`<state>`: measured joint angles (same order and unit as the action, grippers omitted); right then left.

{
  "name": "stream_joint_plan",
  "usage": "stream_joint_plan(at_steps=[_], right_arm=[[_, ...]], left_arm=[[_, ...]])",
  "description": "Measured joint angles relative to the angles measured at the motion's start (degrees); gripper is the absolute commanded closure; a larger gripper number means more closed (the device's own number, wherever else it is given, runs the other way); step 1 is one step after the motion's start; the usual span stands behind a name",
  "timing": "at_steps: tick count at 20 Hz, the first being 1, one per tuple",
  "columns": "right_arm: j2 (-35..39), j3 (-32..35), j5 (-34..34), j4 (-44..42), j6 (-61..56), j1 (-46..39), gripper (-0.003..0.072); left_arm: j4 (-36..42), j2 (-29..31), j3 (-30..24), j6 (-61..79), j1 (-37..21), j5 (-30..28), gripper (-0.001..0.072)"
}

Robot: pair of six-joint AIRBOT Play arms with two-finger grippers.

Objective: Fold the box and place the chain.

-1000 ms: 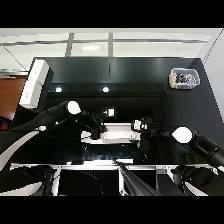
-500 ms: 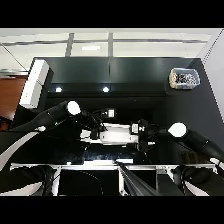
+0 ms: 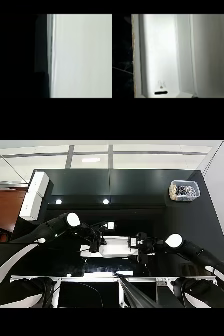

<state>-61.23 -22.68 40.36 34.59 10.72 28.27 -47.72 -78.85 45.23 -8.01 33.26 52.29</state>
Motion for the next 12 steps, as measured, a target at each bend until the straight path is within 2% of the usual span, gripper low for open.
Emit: stream_joint_plan(at_steps=[12], right_arm=[[-2.2,0.0,0.3,-1.7,2.6,-0.2,-0.0009]], left_arm=[[0.0,0.0,0.0,0.1,0.0,0.0,0.068]])
